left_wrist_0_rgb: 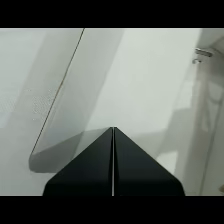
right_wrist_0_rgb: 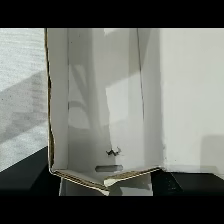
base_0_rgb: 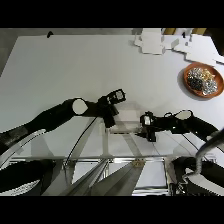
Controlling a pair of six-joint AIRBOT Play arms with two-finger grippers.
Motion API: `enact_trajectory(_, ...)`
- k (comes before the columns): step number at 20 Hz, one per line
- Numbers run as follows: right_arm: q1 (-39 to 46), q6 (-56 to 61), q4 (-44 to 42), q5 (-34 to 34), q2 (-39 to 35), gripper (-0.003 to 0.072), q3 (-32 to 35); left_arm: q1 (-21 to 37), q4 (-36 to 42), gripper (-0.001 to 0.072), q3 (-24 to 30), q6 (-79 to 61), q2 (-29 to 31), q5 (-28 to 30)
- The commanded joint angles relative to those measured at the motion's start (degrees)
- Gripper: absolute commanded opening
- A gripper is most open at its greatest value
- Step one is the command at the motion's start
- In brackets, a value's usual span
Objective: Fold the box and place the chain.
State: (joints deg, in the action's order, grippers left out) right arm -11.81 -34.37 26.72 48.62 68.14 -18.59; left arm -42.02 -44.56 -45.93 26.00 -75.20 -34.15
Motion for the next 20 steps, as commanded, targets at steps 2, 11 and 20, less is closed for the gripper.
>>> enact_trajectory(2,0.0,0.0,0.0,0.0,0.0,0.0339,-0.1,1.6,-7.8,0.0001,0.0,5.0,6.5,-12.5)
enact_trajectory(11,0.0,0.0,0.0,0.0,0.0,0.0339,-0.1,4.3,-11.5,0.0002,7.1,8.5,9.5,-15.6)
enact_trajectory(20,0.0,0.0,0.0,0.0,0.0,0.0339,-0.1,6.1,-18.4,0.0019,7.2,6.8,10.0,-18.3)
